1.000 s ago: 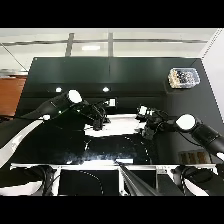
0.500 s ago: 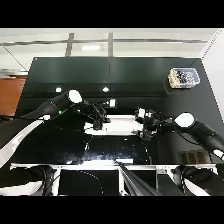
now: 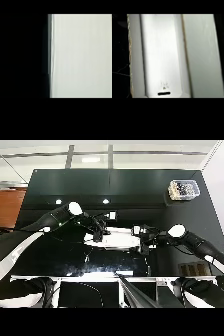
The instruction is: Fold the box and place the chain.
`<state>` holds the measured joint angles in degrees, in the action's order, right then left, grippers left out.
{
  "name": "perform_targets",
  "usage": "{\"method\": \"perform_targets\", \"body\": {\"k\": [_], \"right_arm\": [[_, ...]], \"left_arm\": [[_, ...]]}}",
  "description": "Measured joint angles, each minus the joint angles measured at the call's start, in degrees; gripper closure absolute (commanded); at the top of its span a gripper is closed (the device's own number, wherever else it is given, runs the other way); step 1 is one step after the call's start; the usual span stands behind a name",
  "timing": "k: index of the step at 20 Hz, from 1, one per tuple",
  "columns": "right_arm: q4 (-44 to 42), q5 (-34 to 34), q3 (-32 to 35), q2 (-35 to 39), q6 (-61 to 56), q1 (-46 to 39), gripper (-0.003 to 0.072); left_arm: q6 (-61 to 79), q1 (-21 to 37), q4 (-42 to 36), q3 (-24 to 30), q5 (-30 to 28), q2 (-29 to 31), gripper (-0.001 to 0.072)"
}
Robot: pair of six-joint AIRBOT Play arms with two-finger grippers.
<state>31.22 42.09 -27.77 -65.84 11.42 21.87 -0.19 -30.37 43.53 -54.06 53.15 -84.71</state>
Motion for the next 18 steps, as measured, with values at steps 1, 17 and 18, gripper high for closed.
{"method": "perform_targets", "body": {"k": [1, 17, 18], "right_arm": [[0.0, -0.1, 0.0, -0.3, 0.3, 0.0, -0.0017], [0.4, -2.2, 0.0, -3.2, 1.2, 0.0, -0.0015], [0.4, -2.3, 0.0, -3.2, 1.2, 0.0, -0.0014]], "left_arm": [[0.0, 0.0, 0.0, 0.0, 0.0, 0.0, 0.0681], [-0.2, 0.0, -0.1, 0.0, -0.2, 0.0, 0.0681], [-0.1, 0.0, -0.1, 0.0, -0.2, 0.0, 0.0681]]}}
